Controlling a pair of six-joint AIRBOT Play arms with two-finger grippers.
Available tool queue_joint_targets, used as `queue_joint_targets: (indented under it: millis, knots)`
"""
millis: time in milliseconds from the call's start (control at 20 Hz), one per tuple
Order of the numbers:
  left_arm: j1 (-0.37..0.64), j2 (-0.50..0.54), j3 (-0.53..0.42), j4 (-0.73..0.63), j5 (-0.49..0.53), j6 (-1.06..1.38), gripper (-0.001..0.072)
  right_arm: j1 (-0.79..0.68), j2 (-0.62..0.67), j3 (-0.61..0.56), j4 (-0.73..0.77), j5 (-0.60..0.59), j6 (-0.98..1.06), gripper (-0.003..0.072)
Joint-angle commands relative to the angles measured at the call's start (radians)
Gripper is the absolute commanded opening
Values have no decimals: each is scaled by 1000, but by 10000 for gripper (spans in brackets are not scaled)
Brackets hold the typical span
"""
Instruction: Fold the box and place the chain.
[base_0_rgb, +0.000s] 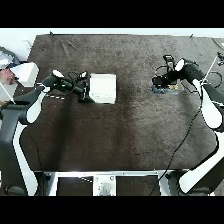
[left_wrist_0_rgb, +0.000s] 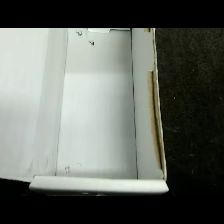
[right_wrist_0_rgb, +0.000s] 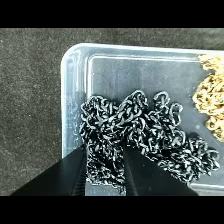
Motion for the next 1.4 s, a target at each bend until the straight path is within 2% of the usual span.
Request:
queue_joint_targets:
  millis: [0,100,150,250,450,650,950,1200,1350]
  knots:
    - [-1,1,1,-1,0,0,370,5,-13,0,8,0,0,267]
    - [-1,1,1,-1,0,0,370,15,-24,1,8,2,0,130]
    - [-1,1,1,-1,0,0,370,18,-24,1,6,0,0,99]
    - [-1,1,1,-1,0,0,370,20,-10,1,-7,-6,0,-19]
    - [-1,0,1,-1,0,0,370,20,56,1,-32,-14,0,-20]
    - [-1,1,1,-1,0,0,370,20,146,1,-38,32,0,-20]
    - [-1,0,1,-1,0,0,370,21,360,1,-38,69,-37,-21]
    - [-1,0,1,-1,0,0,370,50,587,1,-34,-51,-76,-21]
    - [-1,1,1,-1,0,0,370,106,673,1,-31,-110,-101,-21]
